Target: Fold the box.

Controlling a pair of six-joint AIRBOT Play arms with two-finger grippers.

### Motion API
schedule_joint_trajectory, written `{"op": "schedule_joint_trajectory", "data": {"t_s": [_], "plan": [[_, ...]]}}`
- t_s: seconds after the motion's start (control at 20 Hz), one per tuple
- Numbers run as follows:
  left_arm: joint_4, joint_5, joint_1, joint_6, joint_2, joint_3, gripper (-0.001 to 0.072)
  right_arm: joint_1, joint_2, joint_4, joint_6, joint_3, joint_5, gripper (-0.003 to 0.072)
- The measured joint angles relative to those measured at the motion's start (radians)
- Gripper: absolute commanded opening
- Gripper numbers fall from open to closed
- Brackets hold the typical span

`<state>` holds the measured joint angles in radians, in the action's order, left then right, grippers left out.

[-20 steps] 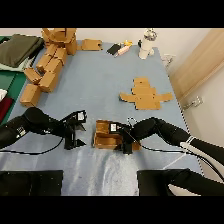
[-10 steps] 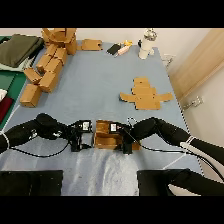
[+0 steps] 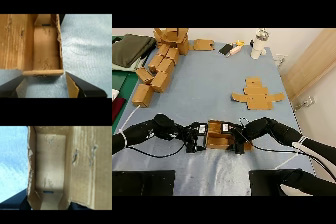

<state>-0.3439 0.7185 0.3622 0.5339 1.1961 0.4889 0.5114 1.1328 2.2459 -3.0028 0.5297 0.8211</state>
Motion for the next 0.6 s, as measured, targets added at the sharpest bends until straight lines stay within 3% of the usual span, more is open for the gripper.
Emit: {"op": "schedule_joint_trajectory", "data": {"t_s": [0.6], "plan": [[-0.031,-0.017,0.058,-0.009,0.026,0.026,0.0699,0.0,0.0,0.0,-0.001,0.0,0.0,0.052]]}}
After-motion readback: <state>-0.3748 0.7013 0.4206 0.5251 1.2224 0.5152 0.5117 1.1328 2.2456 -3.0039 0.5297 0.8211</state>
